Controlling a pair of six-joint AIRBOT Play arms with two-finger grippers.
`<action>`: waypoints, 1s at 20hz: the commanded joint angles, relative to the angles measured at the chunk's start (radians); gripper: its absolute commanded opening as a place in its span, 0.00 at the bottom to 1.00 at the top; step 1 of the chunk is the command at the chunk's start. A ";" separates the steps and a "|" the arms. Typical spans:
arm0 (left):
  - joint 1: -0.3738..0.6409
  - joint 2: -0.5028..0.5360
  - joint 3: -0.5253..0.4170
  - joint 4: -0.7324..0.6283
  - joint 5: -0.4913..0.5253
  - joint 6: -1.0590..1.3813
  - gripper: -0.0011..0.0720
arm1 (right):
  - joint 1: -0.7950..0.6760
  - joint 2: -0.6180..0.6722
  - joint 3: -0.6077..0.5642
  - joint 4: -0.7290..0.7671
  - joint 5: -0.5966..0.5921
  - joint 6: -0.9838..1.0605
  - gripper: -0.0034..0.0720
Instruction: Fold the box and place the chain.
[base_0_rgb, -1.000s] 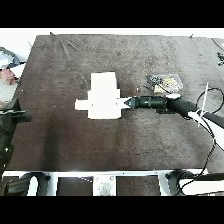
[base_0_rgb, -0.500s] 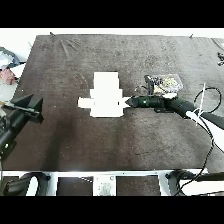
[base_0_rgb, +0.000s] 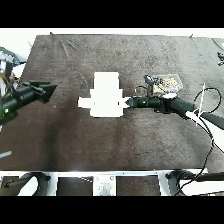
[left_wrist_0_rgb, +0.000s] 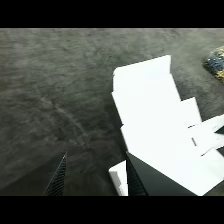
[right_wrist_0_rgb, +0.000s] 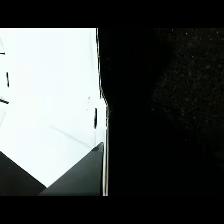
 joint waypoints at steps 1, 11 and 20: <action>-0.066 -0.187 0.198 0.120 -0.084 -0.104 0.55 | 0.003 0.000 0.000 0.035 0.005 -0.054 0.02; -0.295 -0.773 0.831 0.348 -0.251 -0.480 0.59 | 0.003 0.000 0.000 0.056 0.040 -0.060 0.02; -0.317 -1.097 1.197 0.444 -0.475 -0.616 0.69 | 0.004 0.000 0.000 0.055 0.042 -0.074 0.02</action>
